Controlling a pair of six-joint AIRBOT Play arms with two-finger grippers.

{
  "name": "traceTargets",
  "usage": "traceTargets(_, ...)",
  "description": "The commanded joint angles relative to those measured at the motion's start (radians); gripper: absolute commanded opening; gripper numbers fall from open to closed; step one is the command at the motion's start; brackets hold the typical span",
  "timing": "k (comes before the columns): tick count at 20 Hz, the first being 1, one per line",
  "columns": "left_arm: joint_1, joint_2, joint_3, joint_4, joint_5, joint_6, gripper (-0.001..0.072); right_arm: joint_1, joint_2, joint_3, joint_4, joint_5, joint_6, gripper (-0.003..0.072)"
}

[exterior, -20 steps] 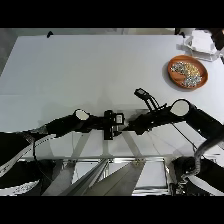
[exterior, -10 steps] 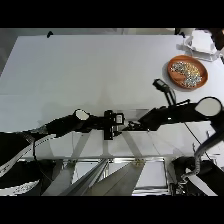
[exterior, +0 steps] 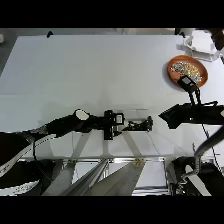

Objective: Fold the box and place the chain.

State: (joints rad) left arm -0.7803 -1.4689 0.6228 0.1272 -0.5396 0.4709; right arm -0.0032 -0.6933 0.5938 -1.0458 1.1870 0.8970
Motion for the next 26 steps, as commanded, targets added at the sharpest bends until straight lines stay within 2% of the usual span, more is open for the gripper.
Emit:
traceTargets(1, 0.000, 0.000, 0.000, 0.000, 0.000, 0.000, 0.0273, -0.010, -0.089, -0.002, -0.082, -0.020, -0.100, 0.0196)
traceTargets(6, 0.000, 0.000, 0.000, 0.000, 0.000, 0.000, 0.0273, -0.010, -0.216, -0.014, -0.063, 0.036, -0.344, 0.0202)
traceTargets(7, 0.000, 0.000, 0.000, 0.000, 0.000, 0.000, 0.0273, -0.010, -0.230, -0.027, -0.042, 0.025, -0.392, 0.0222)
traceTargets(8, 0.000, 0.000, 0.000, 0.000, 0.000, 0.000, 0.0273, -0.008, -0.244, -0.041, -0.011, 0.016, -0.449, 0.0306)
traceTargets(9, 0.000, 0.000, 0.000, 0.000, 0.000, 0.000, 0.0273, 0.004, -0.256, -0.051, 0.009, 0.008, -0.501, 0.0317)
traceTargets(14, 0.000, 0.000, 0.000, 0.000, -0.003, 0.000, 0.0273, 0.117, -0.293, -0.069, -0.023, -0.082, -0.616, 0.0317)
traceTargets(24, 0.000, 0.000, 0.000, 0.000, -0.003, 0.000, 0.0273, 0.123, -0.333, -0.131, -0.007, -0.200, -0.723, 0.0313)
traceTargets(26, 0.000, 0.000, 0.000, 0.000, -0.003, 0.000, 0.0273, 0.123, -0.333, -0.132, 0.034, -0.233, -0.723, 0.0286)
